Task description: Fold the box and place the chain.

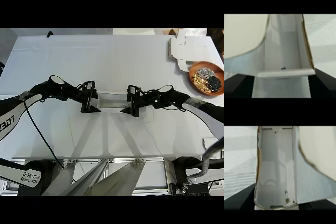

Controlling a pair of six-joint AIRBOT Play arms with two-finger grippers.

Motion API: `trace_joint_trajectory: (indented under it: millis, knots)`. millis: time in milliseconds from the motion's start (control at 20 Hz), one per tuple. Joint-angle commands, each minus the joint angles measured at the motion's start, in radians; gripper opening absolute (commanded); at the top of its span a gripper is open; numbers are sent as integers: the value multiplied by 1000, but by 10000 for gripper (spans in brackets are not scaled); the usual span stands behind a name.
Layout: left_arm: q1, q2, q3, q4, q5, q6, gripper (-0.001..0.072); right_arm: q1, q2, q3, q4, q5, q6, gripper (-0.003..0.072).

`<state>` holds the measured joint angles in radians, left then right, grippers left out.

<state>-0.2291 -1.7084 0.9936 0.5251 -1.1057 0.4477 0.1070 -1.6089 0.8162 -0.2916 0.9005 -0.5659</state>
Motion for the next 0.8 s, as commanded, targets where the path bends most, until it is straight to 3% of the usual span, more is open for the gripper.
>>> trace_joint_trajectory:
  millis: [0,450,600,650,750]
  knots:
    - [-23,-7,1,-1,89,-57,701,0,1,0,0,1,0,436]
    - [-41,-6,1,14,92,-60,690,0,1,0,0,1,0,436]
    - [-41,-6,1,14,92,-60,395,0,1,0,0,1,0,436]
    - [-41,-6,1,14,92,-60,341,0,1,0,0,1,0,436]
    - [-41,-6,1,14,92,-60,336,0,1,0,0,1,0,436]
